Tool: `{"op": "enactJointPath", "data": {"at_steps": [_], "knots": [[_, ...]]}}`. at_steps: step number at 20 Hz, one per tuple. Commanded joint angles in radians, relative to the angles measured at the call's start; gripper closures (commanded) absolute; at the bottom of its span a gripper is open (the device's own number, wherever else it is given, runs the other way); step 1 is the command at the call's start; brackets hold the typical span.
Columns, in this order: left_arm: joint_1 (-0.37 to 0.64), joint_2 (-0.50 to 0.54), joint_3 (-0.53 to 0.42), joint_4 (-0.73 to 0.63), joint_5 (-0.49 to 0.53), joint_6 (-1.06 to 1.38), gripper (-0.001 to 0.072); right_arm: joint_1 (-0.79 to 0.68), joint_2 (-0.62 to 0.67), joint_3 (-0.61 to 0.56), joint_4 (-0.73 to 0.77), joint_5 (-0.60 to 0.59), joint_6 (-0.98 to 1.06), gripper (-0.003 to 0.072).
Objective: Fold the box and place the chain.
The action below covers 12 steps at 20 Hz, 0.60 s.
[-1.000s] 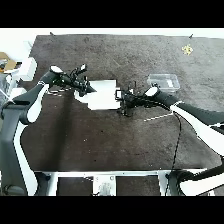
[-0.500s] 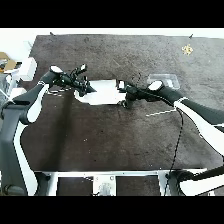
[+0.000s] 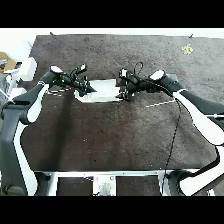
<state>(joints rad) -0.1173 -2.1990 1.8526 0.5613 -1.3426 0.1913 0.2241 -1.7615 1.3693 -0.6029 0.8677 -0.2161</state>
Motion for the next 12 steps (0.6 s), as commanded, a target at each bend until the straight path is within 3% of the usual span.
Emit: {"op": "enactJointPath", "data": {"at_steps": [1,12], "knots": [[0.000,-0.001,0.000,0.000,0.000,0.000,0.0698,-0.013,-0.045,0.061,0.000,0.077,0.001,0.0015],[0.000,-0.001,0.000,0.000,0.000,0.000,0.0698,-0.046,-0.178,0.214,0.019,0.188,0.003,0.0016]]}}
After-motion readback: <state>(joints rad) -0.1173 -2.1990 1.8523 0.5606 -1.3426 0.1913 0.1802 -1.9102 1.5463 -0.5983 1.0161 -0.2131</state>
